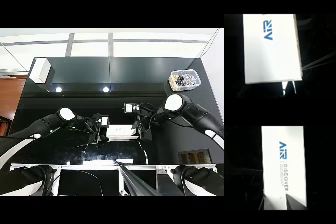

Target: Fold the box and place the chain.

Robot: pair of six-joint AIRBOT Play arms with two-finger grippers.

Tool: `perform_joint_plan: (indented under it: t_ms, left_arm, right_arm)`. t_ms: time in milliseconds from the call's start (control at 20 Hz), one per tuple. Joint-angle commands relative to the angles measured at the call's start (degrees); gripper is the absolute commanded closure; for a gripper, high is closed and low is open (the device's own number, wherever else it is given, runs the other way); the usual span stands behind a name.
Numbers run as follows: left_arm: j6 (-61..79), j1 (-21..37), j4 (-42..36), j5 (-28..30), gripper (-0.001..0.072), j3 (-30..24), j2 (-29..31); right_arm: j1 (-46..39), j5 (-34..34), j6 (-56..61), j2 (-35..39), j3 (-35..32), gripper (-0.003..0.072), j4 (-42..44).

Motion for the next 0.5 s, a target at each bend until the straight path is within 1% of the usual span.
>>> perform_joint_plan:
  t_ms: [0, 150, 200, 250, 300, 350, 400, 450]
  left_arm:
    - [0.02, -0.02, 0.02, -0.02, 0.0259, 0.00, -0.02]
    - [0.02, -0.02, 0.02, -0.02, 0.0259, 0.00, -0.02]
    - [0.02, -0.02, 0.02, -0.02, 0.0259, 0.00, -0.02]
    - [0.02, -0.02, 0.02, -0.02, 0.0259, 0.00, -0.02]
    - [0.02, -0.02, 0.02, -0.02, 0.0259, 0.00, -0.02]
    - [0.02, -0.02, 0.02, -0.02, 0.0259, 0.00, -0.02]
    - [0.02, -0.02, 0.02, -0.02, 0.0259, 0.00, -0.02]
    - [0.02, -0.02, 0.02, -0.02, 0.0259, 0.00, -0.02]
  right_arm:
    - [-0.11, 0.22, 4.02, 2.95, 0.04, 0.0360, 0.81]
    - [-1.53, 0.46, 11.43, 5.97, 0.07, 0.0361, 1.01]
    - [-2.62, 1.36, 17.07, 6.71, 0.07, 0.0383, 1.27]
    - [-4.55, 4.09, 25.49, 7.04, 0.02, 0.0569, 2.14]
    - [-6.64, 7.45, 32.59, 6.97, -0.57, 0.0677, 4.15]
    - [-8.11, 9.62, 35.93, 6.97, -2.01, 0.0677, 7.89]
    - [-8.74, 9.44, 37.90, 6.97, -4.39, 0.0677, 13.73]
    - [-8.61, 7.41, 38.56, 6.84, -6.86, 0.0677, 19.17]
